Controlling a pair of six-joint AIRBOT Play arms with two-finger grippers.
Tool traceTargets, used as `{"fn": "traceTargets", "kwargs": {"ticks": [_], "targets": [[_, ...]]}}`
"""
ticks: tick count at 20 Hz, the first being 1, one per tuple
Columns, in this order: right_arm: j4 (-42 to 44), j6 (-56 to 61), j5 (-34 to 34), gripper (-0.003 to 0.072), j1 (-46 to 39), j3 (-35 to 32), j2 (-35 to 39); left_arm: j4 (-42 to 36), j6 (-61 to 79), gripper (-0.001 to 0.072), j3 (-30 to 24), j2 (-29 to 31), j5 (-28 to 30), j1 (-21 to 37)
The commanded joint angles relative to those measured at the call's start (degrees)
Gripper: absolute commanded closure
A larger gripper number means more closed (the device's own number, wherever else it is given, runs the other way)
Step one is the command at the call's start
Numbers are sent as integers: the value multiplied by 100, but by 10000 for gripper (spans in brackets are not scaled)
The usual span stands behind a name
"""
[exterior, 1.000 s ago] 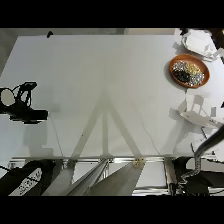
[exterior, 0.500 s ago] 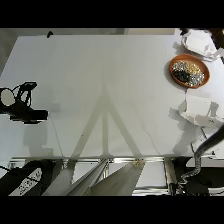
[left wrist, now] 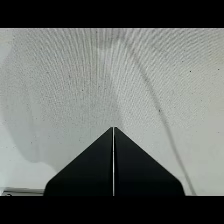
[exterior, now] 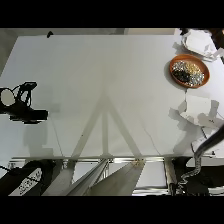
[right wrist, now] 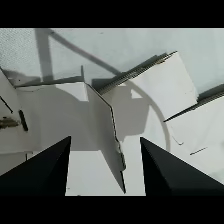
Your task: Fold the box and place the chain.
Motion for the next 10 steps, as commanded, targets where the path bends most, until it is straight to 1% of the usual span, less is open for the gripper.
{"fn": "traceTargets", "kwargs": {"ticks": [1,3,4,5,7,8,10], "targets": [[87,-109,319,310,-4,4,-249,0,0,699,-2,0,0,-2],[131,-142,378,468,-4,4,-256,0,2,699,-2,0,0,-2],[466,-304,446,580,-4,4,-256,0,0,699,-2,0,0,-2],[1071,-647,614,662,-2,4,-254,0,0,699,-2,0,2,-2],[2177,-1152,916,668,214,4,-245,0,2,699,-2,0,0,-2],[2352,-1191,1001,668,448,4,-223,0,2,699,-2,0,2,-2],[2387,-1182,1058,668,1051,2,-146,0,0,699,-2,0,2,-2]]}}
